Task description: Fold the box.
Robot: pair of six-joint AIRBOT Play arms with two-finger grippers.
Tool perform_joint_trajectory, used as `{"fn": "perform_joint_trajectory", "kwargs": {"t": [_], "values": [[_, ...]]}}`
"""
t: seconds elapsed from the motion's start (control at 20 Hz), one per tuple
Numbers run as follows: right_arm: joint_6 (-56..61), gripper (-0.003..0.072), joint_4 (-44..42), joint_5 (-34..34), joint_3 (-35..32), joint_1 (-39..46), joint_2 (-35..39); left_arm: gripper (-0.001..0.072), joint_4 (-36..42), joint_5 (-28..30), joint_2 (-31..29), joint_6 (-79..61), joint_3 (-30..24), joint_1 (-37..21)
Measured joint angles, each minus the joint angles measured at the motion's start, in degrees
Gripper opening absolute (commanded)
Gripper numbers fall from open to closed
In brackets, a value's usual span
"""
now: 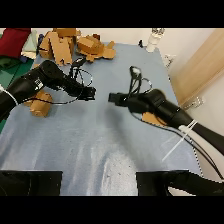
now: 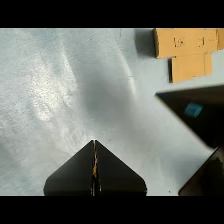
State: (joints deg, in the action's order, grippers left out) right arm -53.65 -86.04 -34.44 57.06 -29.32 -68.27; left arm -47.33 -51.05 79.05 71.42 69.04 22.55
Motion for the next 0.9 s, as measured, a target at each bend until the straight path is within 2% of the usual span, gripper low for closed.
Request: {"fn": "perform_joint_trajectory", "kwargs": {"t": [0.1,0.15,0.2,0.25,0.4,0.45,0.55,0.7,0.9], "values": [[-3.3,0.0009,-1.2,-4.4,4.4,6.6,0.0,0.0012,0.5,-0.3,0.1,0.0,0.0,0.0],[-6.1,0.0108,-2.6,-7.4,7.2,10.9,-0.1,0.0012,0.5,-0.3,0.2,0.0,0.0,0.0],[-9.0,0.0255,-4.1,-11.1,10.1,15.6,-0.3,0.0012,0.7,-0.3,0.3,0.0,0.0,0.0],[-11.7,0.0368,-4.9,-14.6,12.7,20.3,-0.7,0.0012,0.7,-0.2,0.4,0.0,0.0,0.0],[-17.9,0.0392,-7.3,-24.7,18.8,34.9,-2.1,0.0012,0.8,0.2,1.1,0.2,0.0,0.0],[-19.5,0.0444,-7.7,-27.1,19.8,39.4,-2.7,0.0013,0.8,0.5,1.4,0.3,0.0,0.0],[-22.5,0.0452,-8.1,-31.3,21.2,48.3,-4.4,0.0013,0.8,0.7,2.0,0.8,0.0,0.0],[-26.1,0.0452,-8.7,-34.6,22.1,58.4,-7.4,0.0013,0.8,1.0,2.4,1.3,0.0,0.0],[-30.4,0.0452,-9.8,-36.9,22.4,66.8,-13.2,0.0013,0.8,0.8,2.6,1.5,0.0,0.0]]}}
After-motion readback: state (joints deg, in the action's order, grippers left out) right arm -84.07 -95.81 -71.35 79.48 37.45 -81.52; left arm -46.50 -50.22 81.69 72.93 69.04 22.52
